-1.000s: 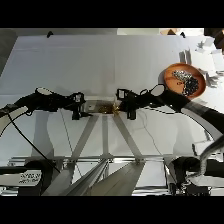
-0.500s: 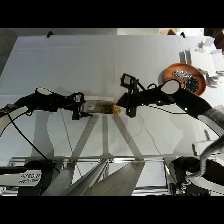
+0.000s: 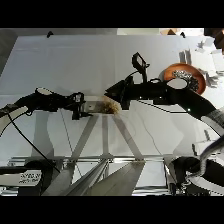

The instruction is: Fold the box and place the chain.

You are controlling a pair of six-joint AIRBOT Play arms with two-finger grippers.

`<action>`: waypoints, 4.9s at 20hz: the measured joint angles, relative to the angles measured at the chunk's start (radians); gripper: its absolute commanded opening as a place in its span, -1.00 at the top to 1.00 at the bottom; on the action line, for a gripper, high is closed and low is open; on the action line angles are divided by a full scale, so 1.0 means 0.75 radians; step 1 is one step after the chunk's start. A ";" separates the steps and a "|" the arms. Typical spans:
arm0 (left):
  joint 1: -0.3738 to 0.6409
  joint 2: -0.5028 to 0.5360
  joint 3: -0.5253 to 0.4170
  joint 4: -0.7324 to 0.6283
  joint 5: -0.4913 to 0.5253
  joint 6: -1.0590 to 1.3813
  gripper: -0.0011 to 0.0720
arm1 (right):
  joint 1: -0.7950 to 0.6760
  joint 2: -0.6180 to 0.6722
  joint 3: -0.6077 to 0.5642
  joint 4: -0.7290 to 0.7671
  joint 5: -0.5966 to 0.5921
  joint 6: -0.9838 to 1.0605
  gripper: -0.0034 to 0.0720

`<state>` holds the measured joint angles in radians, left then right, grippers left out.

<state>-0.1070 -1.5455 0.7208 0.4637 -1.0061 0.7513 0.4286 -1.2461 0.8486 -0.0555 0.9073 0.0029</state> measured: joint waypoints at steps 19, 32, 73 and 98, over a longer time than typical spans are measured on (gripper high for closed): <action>0.000 0.000 0.000 0.000 0.000 0.001 0.04 | -0.132 -0.104 -0.014 -0.815 0.126 0.208 -0.06; 0.000 0.000 0.000 0.000 0.000 0.001 0.04 | -0.034 -0.360 -0.015 -0.526 -0.025 -0.355 -0.19; 0.000 0.000 0.000 0.000 0.000 0.000 0.04 | 0.036 -0.107 0.053 -0.040 -0.043 0.029 0.88; 0.000 0.000 0.000 0.000 0.000 0.001 0.04 | -0.090 -0.199 -0.048 -0.685 0.041 0.021 0.04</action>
<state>-0.1070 -1.5455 0.7208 0.4637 -1.0061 0.7517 0.3611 -1.3952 0.8124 -0.5694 0.9379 0.0185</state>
